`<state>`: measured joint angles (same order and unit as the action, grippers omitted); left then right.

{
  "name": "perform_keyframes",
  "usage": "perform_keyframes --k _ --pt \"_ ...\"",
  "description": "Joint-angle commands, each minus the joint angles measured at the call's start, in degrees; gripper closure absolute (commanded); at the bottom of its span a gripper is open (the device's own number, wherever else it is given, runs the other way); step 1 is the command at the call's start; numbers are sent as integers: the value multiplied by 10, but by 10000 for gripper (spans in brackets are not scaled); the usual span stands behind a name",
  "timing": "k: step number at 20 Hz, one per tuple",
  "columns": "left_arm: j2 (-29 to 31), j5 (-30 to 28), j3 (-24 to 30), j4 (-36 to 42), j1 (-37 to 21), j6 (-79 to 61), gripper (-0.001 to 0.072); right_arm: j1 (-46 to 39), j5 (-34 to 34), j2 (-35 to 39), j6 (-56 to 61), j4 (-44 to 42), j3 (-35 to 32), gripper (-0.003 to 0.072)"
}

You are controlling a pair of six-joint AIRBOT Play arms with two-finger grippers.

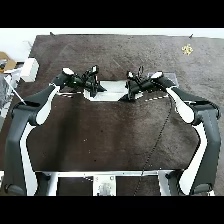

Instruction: Fold the box and place the chain.

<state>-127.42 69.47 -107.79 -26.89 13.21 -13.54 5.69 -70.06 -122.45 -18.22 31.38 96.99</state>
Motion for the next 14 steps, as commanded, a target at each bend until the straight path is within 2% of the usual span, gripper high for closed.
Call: perform_keyframes --k 1,14 --pt "0 0 0 0 0 0 695 0 4 0 0 2 0 210" --pt "0 0 0 25 0 0 695 0 4 0 0 2 0 210"
